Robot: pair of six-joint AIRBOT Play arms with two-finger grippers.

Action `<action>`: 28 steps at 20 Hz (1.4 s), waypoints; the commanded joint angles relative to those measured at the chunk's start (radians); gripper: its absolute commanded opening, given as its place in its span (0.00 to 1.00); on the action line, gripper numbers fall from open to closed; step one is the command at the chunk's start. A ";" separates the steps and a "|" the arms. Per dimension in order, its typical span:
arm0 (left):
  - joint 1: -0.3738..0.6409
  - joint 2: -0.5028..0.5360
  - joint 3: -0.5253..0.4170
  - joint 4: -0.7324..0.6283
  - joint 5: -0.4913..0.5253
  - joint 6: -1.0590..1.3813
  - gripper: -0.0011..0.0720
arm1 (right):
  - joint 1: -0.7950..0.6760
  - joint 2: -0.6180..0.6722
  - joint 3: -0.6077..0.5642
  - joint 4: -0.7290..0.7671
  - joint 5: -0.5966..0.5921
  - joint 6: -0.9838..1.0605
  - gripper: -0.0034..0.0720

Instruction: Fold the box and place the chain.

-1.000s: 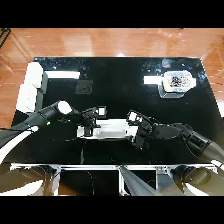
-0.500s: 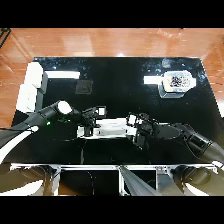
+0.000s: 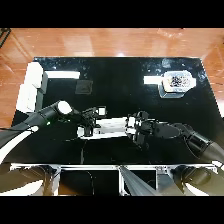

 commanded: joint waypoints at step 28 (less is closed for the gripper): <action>0.000 0.002 0.002 0.013 -0.035 -0.014 0.04 | 0.000 -0.205 0.076 0.031 -0.146 -0.011 0.97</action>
